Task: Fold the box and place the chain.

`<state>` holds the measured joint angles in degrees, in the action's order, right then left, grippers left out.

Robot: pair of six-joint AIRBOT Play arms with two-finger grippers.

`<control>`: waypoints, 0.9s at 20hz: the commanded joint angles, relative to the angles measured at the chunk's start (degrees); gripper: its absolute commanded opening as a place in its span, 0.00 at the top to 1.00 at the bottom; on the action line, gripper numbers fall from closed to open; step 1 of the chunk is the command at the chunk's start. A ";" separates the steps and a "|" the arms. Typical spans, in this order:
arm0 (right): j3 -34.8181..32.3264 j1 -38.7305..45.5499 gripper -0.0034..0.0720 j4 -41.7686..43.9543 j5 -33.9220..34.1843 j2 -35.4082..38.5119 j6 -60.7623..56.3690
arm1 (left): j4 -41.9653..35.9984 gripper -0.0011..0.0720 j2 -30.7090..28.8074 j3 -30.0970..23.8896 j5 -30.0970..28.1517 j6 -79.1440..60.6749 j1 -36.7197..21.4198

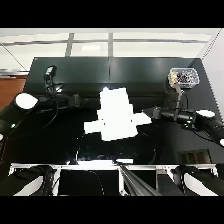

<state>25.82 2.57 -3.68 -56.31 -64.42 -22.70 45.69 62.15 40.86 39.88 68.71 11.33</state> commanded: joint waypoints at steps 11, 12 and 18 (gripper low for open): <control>-0.57 -2.56 0.94 0.50 1.62 0.17 0.46 | -28.46 0.02 35.74 19.15 33.66 -19.37 0.63; -0.57 -2.56 0.94 0.50 1.42 0.17 0.46 | -27.80 0.02 36.89 19.96 35.45 -20.72 1.20; -0.57 -2.56 0.94 0.48 1.14 0.17 0.46 | -14.67 0.54 39.10 24.20 44.06 -25.33 2.08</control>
<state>25.28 0.08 -3.25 -55.02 -64.29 -22.22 26.89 100.14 63.29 79.90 45.82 13.13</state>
